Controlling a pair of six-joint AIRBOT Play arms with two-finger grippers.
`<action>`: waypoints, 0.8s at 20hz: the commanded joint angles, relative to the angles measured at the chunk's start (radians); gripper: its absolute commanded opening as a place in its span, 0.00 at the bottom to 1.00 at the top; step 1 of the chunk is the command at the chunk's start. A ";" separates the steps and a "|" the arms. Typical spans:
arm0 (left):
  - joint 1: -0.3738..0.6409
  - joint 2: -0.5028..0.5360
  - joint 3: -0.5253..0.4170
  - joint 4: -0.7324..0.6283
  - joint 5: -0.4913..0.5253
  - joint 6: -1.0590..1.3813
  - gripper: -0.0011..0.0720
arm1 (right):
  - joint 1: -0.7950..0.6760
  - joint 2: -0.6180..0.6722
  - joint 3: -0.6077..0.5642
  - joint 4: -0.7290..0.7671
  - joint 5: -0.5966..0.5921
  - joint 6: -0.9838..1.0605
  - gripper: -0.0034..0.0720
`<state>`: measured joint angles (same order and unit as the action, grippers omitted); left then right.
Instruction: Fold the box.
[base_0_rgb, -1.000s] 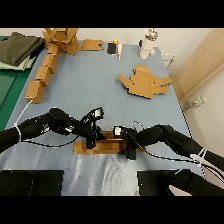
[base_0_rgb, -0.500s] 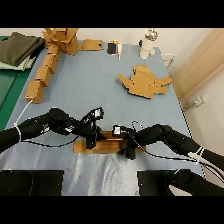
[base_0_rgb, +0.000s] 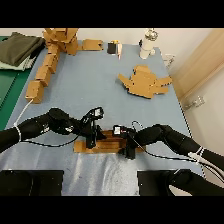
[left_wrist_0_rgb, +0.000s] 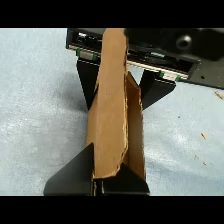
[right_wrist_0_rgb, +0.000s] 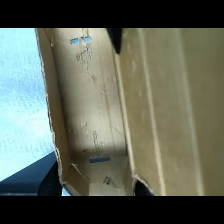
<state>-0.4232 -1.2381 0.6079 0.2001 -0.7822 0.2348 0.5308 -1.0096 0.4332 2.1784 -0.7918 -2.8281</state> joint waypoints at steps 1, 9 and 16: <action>0.001 0.001 0.000 0.002 0.017 0.000 0.03 | 0.001 0.000 0.000 -0.001 -0.003 0.000 0.71; 0.001 0.004 0.000 0.003 0.056 -0.097 0.03 | 0.001 0.000 0.000 -0.001 -0.003 0.000 0.71; 0.005 0.012 0.001 0.009 0.047 -0.179 0.55 | 0.001 0.000 0.000 -0.002 -0.003 0.000 0.71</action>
<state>-0.4202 -1.2320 0.6079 0.2031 -0.7296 0.1131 0.5308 -1.0096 0.4332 2.1769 -0.7948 -2.8277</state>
